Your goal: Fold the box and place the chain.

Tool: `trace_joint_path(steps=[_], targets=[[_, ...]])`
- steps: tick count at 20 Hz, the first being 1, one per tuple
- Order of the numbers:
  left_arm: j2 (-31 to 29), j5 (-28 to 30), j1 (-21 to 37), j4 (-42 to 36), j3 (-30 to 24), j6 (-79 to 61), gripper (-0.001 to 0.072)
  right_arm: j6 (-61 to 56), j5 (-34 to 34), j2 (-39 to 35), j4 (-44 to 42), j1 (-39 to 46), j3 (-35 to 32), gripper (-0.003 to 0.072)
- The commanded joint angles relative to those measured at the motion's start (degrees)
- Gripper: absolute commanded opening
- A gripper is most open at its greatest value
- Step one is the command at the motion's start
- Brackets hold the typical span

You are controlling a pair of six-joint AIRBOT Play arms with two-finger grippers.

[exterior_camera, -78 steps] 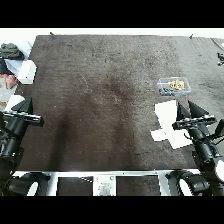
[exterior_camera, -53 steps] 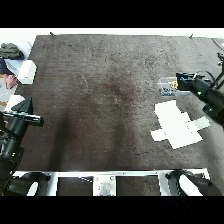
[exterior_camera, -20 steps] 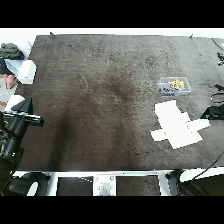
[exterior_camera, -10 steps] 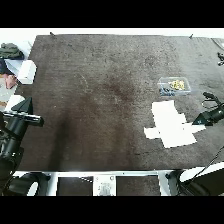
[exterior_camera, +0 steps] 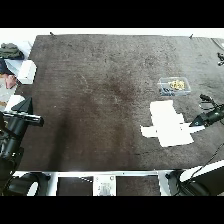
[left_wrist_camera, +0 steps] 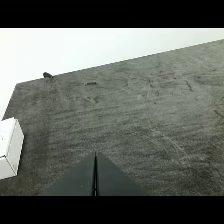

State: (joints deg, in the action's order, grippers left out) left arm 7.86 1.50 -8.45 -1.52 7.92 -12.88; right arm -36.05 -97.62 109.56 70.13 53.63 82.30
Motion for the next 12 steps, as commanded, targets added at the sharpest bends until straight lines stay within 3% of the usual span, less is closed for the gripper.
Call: trace_joint_path(steps=[1, 3, 4, 6, 7, 10, 12], targets=[[0.0, 0.0, 0.0, 0.0, 0.0, 0.0, 0.0011, 1.1, -3.1, 2.5, -4.4, 0.0, 0.1, 0.0223], [0.0, 0.0, 0.0, 0.0, 0.0, 0.0, 0.0011, 2.8, -6.0, 4.1, -8.1, 0.0, 0.0, 0.0222], [0.0, 0.0, 0.0, 0.0, 0.0, 0.0, 0.0011, 2.8, -6.0, 4.3, -9.4, 0.0, -0.2, 0.0174], [0.0, 0.0, 0.0, 0.0, 0.0, 0.0, 0.0011, 2.8, -6.0, 4.3, -11.8, 0.0, -1.5, 0.016], [0.0, 0.0, 0.0, 0.0, 0.0, 0.0, 0.0011, 2.9, -6.1, 4.1, -12.9, 0.0, -2.4, 0.0063], [0.0, 0.0, 0.0, 0.0, 0.0, 0.0, 0.0011, 3.1, -6.1, 2.8, -16.1, 0.0, -6.6, -0.0011], [0.0, 0.0, 0.0, 0.0, 0.0, 0.0, 0.0011, 3.7, -6.1, 0.6, -18.2, 0.0, -11.3, -0.0011]])
